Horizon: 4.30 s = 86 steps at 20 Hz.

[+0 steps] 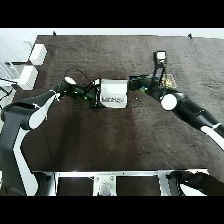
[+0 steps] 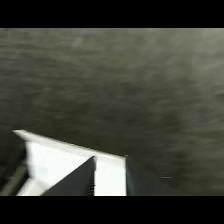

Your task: Fold the box and place the chain.

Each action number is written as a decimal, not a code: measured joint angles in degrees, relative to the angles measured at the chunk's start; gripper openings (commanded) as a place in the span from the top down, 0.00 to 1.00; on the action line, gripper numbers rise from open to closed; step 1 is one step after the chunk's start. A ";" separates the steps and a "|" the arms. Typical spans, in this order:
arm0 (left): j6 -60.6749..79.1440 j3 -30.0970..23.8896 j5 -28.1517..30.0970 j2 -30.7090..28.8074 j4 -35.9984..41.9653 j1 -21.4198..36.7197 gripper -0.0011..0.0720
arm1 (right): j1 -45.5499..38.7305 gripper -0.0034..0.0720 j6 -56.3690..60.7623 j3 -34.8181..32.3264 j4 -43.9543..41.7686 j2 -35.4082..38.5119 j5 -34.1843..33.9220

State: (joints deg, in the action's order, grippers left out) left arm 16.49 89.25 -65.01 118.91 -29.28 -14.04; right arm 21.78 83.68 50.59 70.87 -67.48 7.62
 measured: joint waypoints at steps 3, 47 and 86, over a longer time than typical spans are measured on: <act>0.00 -0.02 0.00 0.02 0.00 0.00 0.74 | -5.40 0.89 -7.87 1.60 -0.28 1.38 5.97; 0.02 -0.02 0.00 0.02 0.00 0.00 0.74 | -11.85 0.45 -69.02 35.08 -33.55 -34.27 60.57; -0.09 -0.02 -0.02 0.02 0.07 0.00 0.74 | -6.21 0.26 -68.87 38.60 -24.79 -34.99 56.85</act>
State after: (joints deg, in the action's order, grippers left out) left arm 16.40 89.23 -65.04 118.93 -29.21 -14.04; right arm 15.57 14.81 89.19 46.09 -102.48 64.47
